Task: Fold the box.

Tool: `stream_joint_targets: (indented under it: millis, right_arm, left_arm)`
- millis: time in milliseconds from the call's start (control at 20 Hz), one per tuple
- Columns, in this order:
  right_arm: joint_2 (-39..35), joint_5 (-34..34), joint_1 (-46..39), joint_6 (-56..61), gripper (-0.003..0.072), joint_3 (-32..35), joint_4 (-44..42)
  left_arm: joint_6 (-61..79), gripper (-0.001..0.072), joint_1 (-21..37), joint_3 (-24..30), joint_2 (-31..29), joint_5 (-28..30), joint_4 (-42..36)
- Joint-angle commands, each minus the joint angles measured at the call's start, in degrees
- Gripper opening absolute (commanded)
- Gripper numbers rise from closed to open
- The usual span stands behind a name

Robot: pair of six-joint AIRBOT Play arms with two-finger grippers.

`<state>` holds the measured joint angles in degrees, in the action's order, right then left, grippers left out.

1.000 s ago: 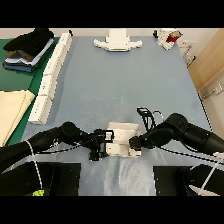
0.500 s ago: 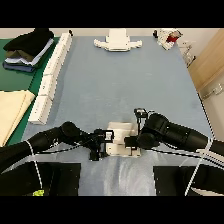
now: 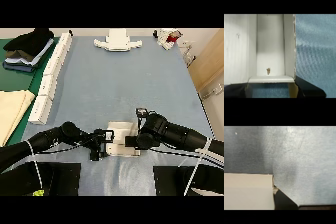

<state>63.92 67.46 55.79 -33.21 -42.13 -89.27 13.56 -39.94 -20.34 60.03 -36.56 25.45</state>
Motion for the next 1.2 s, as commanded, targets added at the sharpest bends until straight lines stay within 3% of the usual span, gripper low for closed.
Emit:
stream_joint_targets:
  millis: [0,50,150,200,550,600,750,900,950,1000,1050,1150]
  right_arm:
    - [0.0,0.1,0.0,0.2,0.0004,-0.1,0.2]
    - [0.0,0.3,0.0,0.2,0.0018,-0.1,0.2]
    - [-0.1,2.1,0.0,0.2,0.0340,-0.2,0.1]
    - [-0.1,3.4,0.0,0.2,0.0361,-0.2,0.1]
    - [0.2,1.7,3.1,5.0,0.0351,0.0,-0.8]
    - [0.3,1.7,3.6,5.7,0.0325,0.0,-0.2]
    - [0.5,1.8,3.6,5.7,0.0036,0.0,0.3]
    - [0.5,1.8,3.6,5.7,0.0006,0.0,0.6]
    - [0.5,1.8,3.6,5.7,0.0074,0.0,0.6]
    - [0.5,1.8,3.6,5.7,0.0275,-0.1,0.6]
    - [0.3,1.8,3.6,5.4,0.0412,-0.1,0.6]
    - [-0.9,2.1,3.5,5.0,0.0411,-0.6,0.9]
  left_arm:
    - [0.1,0.0354,0.0,0.0,0.0,0.0,0.0]
    - [0.1,0.0353,0.0,0.0,0.0,0.0,0.0]
    - [0.1,0.0353,0.0,0.0,0.0,0.0,0.0]
    - [0.1,0.0353,0.0,0.0,0.0,0.0,0.0]
    - [0.1,0.0353,0.0,0.0,0.0,0.0,0.0]
    - [0.1,0.0354,0.0,0.0,0.0,0.0,0.0]
    - [0.1,0.0353,0.0,0.0,0.0,0.0,0.0]
    - [0.1,0.0353,0.0,0.0,0.0,0.0,0.0]
    - [0.1,0.0353,0.0,0.0,0.0,0.0,0.0]
    - [0.1,0.0354,0.0,0.0,0.0,0.0,0.0]
    - [0.1,0.0353,0.0,0.0,0.0,0.0,0.0]
    - [0.1,0.0354,0.0,0.0,0.0,0.0,0.0]
